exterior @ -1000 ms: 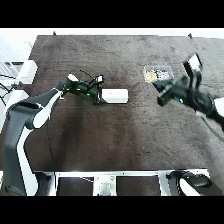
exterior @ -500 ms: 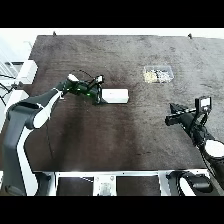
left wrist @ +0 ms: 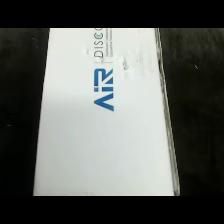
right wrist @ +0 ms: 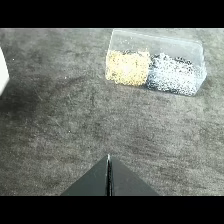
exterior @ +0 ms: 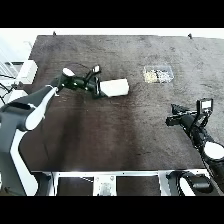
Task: Fold the box and place the chain.
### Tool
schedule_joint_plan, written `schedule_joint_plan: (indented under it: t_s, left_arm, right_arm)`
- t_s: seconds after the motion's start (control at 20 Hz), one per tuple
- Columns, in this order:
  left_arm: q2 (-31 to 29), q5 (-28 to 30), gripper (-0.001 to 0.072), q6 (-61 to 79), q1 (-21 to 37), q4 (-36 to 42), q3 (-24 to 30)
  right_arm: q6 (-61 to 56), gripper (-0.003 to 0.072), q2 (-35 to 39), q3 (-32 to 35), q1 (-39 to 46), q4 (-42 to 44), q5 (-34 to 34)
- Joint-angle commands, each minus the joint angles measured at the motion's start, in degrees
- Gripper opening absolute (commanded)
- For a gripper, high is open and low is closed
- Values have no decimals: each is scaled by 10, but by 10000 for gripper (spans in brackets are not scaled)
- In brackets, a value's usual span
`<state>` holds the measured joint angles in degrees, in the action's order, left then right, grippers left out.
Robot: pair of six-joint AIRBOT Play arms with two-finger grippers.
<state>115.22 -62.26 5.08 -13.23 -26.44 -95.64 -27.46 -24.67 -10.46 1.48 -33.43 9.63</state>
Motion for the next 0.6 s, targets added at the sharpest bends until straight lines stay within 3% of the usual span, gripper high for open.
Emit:
schedule_joint_plan:
  t_s: [0.0,0.15,0.3,0.55]
  left_arm:
    - [-69,32,14,-90,31,5,0]
    - [-145,149,14,-176,66,-8,18]
    - [-219,293,14,-212,110,-8,87]
    - [-233,362,15,-296,208,-8,189]
  right_arm:
    - [0,11,1,2,0,0,-2]
    - [0,11,1,2,0,0,-2]
    - [0,10,0,7,0,0,-2]
    - [-4,11,0,16,0,0,-2]
